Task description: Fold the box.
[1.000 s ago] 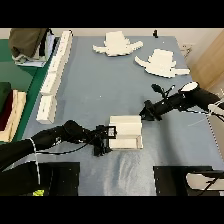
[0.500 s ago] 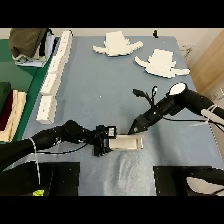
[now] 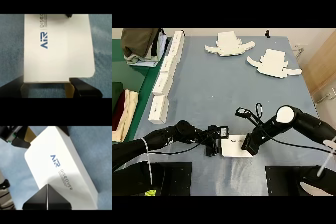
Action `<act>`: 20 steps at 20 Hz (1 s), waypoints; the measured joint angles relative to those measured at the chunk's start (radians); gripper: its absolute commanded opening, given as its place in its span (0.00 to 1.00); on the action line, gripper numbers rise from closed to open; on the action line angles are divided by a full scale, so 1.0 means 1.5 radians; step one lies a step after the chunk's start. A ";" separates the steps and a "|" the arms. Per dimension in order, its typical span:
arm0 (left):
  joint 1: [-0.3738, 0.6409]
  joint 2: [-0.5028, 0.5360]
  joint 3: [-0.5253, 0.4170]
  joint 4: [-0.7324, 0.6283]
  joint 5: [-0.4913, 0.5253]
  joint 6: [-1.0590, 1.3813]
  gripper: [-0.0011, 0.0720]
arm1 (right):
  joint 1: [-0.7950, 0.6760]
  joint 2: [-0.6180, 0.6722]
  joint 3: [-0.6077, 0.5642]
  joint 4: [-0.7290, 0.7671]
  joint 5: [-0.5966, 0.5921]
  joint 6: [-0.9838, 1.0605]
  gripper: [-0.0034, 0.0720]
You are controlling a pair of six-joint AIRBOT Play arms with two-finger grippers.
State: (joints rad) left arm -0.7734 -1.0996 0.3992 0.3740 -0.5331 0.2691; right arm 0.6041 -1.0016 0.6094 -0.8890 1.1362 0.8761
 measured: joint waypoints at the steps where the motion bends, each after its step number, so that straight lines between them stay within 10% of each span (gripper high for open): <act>1: 0.000 0.000 0.000 0.000 0.000 0.000 0.75 | 0.018 0.015 -0.009 -0.018 -0.025 -0.001 0.05; 9: 0.000 0.000 0.000 0.000 0.000 -0.001 0.75 | 0.096 0.134 -0.033 -0.076 -0.139 -0.011 0.05; 14: 0.000 0.000 0.000 0.000 0.000 0.000 0.75 | 0.105 0.152 -0.034 -0.079 -0.176 -0.087 0.62; 20: 0.000 0.000 0.000 0.000 0.000 0.000 0.75 | 0.133 0.130 -0.039 -0.099 -0.187 -0.202 0.81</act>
State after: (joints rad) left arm -0.7734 -1.0996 0.3992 0.3737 -0.5331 0.2687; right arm 0.8040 -0.8062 0.5514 -1.0370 0.8555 0.5732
